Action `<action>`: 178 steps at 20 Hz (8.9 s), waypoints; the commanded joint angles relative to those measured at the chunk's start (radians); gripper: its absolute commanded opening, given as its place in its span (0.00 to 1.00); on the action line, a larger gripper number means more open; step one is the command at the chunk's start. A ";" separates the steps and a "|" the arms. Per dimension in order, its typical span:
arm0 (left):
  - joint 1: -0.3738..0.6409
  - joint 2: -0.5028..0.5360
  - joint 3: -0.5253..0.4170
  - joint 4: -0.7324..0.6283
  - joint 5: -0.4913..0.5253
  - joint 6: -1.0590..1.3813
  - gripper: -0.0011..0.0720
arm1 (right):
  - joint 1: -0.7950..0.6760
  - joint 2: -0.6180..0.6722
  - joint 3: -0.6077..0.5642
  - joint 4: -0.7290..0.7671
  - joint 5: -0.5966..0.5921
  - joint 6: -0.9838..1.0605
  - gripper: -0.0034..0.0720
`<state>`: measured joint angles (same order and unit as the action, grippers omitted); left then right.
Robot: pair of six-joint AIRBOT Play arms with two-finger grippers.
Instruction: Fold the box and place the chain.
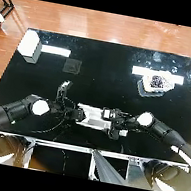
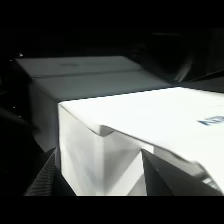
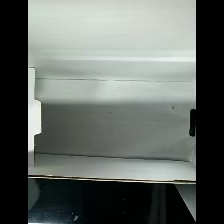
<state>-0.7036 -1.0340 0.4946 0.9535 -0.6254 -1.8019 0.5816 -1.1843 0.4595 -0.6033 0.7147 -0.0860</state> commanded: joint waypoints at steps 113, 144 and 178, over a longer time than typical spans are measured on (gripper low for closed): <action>-0.160 -0.315 0.376 0.624 -0.434 -0.629 0.04 | 0.000 0.070 0.053 -0.077 -0.009 0.143 0.28; -0.160 -0.315 0.376 0.612 -0.430 -0.629 0.04 | 0.044 0.056 0.053 -0.005 -0.072 0.143 0.28; -0.160 -0.315 0.376 0.608 -0.431 -0.629 0.04 | 0.107 0.027 0.053 0.031 -0.189 0.143 0.53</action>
<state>-0.8635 -1.3487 0.8703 1.5620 -1.0557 -2.4310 0.6678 -1.1530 0.5114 -0.5716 0.5827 0.0555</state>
